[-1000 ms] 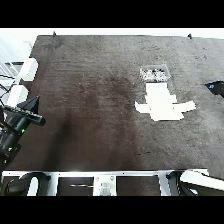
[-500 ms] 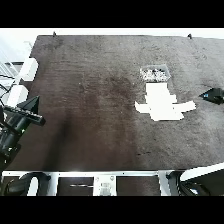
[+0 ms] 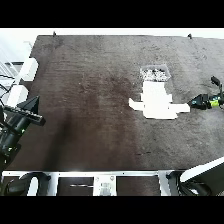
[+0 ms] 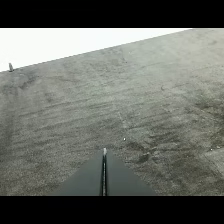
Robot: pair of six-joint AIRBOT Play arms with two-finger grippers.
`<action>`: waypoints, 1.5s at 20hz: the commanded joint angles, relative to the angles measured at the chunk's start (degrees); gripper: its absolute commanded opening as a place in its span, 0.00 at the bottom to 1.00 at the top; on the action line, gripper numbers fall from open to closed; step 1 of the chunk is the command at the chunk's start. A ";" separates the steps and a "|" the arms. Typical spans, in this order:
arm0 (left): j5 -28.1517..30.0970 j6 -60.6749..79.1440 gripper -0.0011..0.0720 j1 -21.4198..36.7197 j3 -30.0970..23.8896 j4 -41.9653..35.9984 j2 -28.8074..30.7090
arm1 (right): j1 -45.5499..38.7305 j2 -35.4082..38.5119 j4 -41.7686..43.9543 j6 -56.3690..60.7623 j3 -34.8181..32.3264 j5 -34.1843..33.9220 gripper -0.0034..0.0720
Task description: Fold the box and place the chain.
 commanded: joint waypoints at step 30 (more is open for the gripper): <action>0.02 0.00 0.04 0.02 -0.02 0.00 -0.04 | 8.96 2.75 13.81 -2.43 -14.82 1.01 0.05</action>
